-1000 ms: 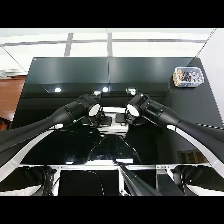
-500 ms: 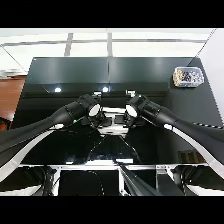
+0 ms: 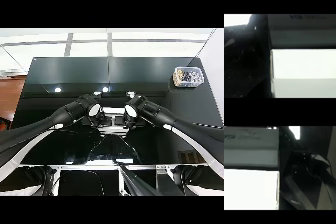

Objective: Fold the box and place the chain.

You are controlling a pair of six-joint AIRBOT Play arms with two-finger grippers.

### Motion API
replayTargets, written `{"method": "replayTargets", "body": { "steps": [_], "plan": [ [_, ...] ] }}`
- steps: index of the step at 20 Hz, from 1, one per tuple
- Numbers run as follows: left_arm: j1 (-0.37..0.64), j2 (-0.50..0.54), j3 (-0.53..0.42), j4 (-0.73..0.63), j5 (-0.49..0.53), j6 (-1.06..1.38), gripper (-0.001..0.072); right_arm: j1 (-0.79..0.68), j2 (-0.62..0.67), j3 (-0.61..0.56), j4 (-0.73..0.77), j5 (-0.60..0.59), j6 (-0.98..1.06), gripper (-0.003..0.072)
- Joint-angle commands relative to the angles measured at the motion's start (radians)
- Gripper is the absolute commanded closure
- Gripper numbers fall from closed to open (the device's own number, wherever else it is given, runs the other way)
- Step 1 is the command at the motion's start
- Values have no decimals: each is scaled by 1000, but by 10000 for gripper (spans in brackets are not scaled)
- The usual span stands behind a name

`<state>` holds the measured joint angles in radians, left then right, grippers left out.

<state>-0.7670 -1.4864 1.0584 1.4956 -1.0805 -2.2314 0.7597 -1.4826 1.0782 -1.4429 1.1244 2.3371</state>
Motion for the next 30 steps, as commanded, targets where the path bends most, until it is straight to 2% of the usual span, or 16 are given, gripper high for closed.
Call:
{"method": "replayTargets", "body": {
  "steps": [1,3,4,5,6,9,14,16,18,20,21,23,24,25,28,30],
  "plan": [
    [0,0,0,2,-1,3,680,1,-1,1,-5,1,-15,673],
    [1,0,0,2,-1,3,680,1,0,2,-5,0,-15,669],
    [1,0,0,2,-1,3,680,1,0,4,-5,-2,-14,627],
    [0,0,0,2,0,3,680,1,2,6,-4,-3,-15,474],
    [1,0,0,3,0,3,680,1,10,10,-5,-2,-16,409],
    [1,0,0,3,6,3,680,-6,75,34,-6,9,-73,410],
    [1,0,0,3,6,3,680,-11,311,56,-42,177,-239,410],
    [1,0,0,3,5,3,680,-24,418,56,-191,257,-252,410],
    [1,0,0,2,3,3,680,-51,495,56,-458,339,-252,410],
    [1,0,0,2,4,3,680,-112,521,53,-710,359,-258,411],
    [1,0,0,2,4,3,680,-161,520,50,-772,331,-277,410],
    [1,0,0,2,3,3,680,-300,520,12,-781,155,-277,408],
    [0,0,0,2,3,3,680,-380,516,-21,-756,32,-272,346],
    [1,0,0,2,4,3,680,-461,501,-55,-718,-93,-270,35],
    [1,0,0,3,4,3,680,-702,383,-79,-454,-354,-270,14],
    [0,0,0,3,3,3,680,-840,279,-7,-233,-473,-285,18]
  ]
}}
